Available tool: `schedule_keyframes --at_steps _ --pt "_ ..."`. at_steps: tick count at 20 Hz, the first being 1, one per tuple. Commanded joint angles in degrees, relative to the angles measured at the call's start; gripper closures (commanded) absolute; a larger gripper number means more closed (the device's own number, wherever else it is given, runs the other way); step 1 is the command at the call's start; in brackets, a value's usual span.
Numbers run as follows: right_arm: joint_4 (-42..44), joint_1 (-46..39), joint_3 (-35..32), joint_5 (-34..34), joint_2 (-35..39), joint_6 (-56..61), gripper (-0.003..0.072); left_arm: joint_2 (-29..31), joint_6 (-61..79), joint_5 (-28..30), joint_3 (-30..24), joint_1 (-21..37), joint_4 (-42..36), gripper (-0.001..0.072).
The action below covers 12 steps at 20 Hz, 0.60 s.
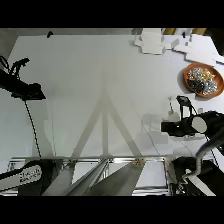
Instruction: Fold the box and place the chain.
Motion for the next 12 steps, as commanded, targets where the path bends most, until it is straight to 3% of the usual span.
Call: schedule_keyframes --at_steps 1,10,12 --pt "0.0 0.0 0.0 0.0 0.0 0.0 0.0670 0.0 0.0 0.0 0.0 0.0 0.0 0.0494" --pt "0.0 0.0 0.0 -0.1 0.0 0.1 0.0670 0.0 0.0 0.0 0.0 0.0 0.0 0.0494" --pt "0.3 0.0 0.0 -2.7 0.0 2.1 0.0670 0.0 0.0 0.0 0.0 0.0 0.0 0.0494"
